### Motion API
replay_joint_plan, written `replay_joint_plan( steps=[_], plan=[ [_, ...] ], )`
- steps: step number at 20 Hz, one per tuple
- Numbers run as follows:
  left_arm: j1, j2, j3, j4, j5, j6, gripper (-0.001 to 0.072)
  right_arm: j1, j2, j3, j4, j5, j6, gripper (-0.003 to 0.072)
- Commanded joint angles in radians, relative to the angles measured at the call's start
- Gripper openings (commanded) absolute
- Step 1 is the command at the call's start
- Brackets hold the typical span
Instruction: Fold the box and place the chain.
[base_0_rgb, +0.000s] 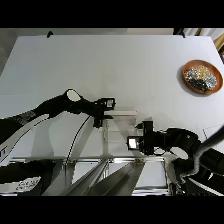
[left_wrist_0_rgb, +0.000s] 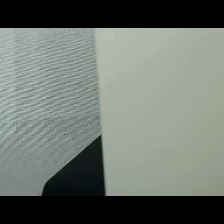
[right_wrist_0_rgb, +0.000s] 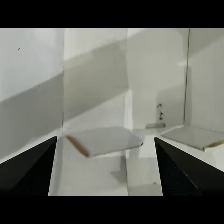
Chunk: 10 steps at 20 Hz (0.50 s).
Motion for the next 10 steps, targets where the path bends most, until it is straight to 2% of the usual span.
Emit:
replay_joint_plan(
  steps=[1,10],
  plan=[
    [-0.001,0.000,0.000,0.000,-0.007,0.000,0.0011,0.002,-0.038,-0.003,0.026,-0.125,0.020,0.0698],
    [-0.001,0.000,0.000,0.000,-0.007,0.000,0.0011,0.042,-0.030,-0.003,0.030,-0.103,0.019,0.0698]
  ],
)
